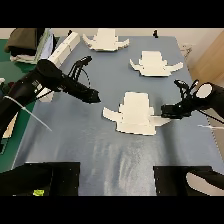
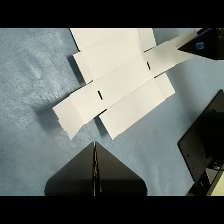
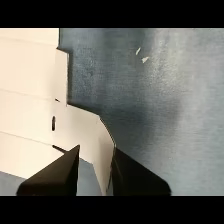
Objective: Fold the box.
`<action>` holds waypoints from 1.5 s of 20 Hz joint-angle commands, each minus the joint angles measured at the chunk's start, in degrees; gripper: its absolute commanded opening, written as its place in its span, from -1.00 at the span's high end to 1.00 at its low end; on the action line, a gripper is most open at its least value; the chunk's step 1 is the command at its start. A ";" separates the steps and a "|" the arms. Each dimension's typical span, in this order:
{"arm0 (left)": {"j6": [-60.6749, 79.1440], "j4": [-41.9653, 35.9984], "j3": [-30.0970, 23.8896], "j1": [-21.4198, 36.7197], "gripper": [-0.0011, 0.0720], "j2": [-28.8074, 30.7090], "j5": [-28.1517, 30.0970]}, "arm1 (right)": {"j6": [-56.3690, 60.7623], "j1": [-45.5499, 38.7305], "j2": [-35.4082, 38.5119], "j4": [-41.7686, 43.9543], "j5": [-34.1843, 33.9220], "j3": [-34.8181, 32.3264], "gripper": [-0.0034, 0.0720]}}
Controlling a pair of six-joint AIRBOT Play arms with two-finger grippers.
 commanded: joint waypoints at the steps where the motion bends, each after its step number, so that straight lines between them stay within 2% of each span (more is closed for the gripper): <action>1: 0.42 -0.35 -2.19 0.02 0.87 2.29 0.57 | 1.97 0.57 -1.88 1.84 -2.51 -1.11 0.12; 2: 0.39 -0.37 -2.19 0.02 -0.01 2.29 0.55 | 1.97 0.57 -2.97 3.21 -2.54 -1.57 0.12; 3: -0.44 -0.42 -2.19 0.02 -0.57 2.29 0.52 | 1.97 0.57 -3.82 4.57 -2.58 -2.01 0.12; 6: -0.79 -0.37 -2.19 0.04 -0.57 2.29 2.03 | 1.92 0.66 -4.79 8.44 -4.57 -3.04 0.13; 7: -0.90 -0.39 -2.19 0.02 -0.57 2.29 3.30 | 1.81 0.70 -4.79 9.09 -4.59 -3.10 0.29; 9: -2.75 -0.24 -2.19 0.48 -0.57 2.27 5.86 | -0.94 0.70 -4.76 11.45 -4.57 -3.08 0.81; 10: -3.69 -0.24 -2.16 1.33 -0.57 2.08 6.40 | -4.42 0.70 -4.61 14.21 -4.55 -3.06 0.90; 13: -4.94 -1.09 -2.12 6.16 -0.57 -0.57 4.31 | -13.92 1.70 -2.12 22.56 -4.52 -3.26 0.90; 16: -0.92 -7.13 -2.05 11.52 -0.58 -6.01 0.92 | -14.99 6.43 3.04 19.06 -6.23 -6.34 0.90; 17: 1.81 -10.67 -2.05 12.81 -0.68 -8.00 -0.17 | -14.97 8.07 5.05 18.16 -7.87 -8.11 0.90; 19: 6.97 -16.57 -2.05 14.14 -0.68 -12.09 -1.18 | -15.02 10.69 9.07 17.99 -11.87 -11.26 0.90; 25: 11.91 -18.43 2.99 12.90 -0.68 -23.93 -5.62 | -15.02 12.87 13.97 19.19 -13.27 -12.17 0.90; 30: 16.35 -21.20 7.87 7.76 -0.67 -29.03 -7.08 | -14.99 13.51 13.88 20.22 -13.09 -12.17 0.90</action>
